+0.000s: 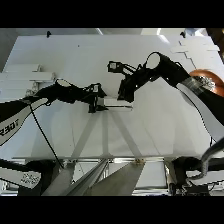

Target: Fold the box and place the chain.

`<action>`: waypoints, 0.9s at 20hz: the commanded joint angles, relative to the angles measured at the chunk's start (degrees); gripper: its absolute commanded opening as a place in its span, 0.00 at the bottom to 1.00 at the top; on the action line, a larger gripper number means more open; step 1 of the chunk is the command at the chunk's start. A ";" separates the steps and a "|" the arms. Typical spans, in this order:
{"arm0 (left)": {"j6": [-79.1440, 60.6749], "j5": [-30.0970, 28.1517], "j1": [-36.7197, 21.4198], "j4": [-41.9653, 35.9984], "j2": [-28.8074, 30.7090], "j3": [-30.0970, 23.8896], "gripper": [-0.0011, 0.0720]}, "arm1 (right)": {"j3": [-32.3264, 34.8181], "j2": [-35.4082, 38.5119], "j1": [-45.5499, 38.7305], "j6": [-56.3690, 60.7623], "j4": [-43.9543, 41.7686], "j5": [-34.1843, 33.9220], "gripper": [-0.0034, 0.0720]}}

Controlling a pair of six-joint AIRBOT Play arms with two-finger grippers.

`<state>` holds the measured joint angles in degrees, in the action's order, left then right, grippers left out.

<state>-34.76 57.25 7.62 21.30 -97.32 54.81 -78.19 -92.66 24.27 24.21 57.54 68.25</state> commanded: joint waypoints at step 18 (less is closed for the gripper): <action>-0.09 0.00 -0.02 0.11 0.02 0.07 0.46 | -0.04 0.04 3.52 1.53 2.54 3.02 0.47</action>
<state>-34.89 57.25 7.62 21.41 -97.32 54.81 -78.19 -92.66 27.64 25.63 59.68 71.29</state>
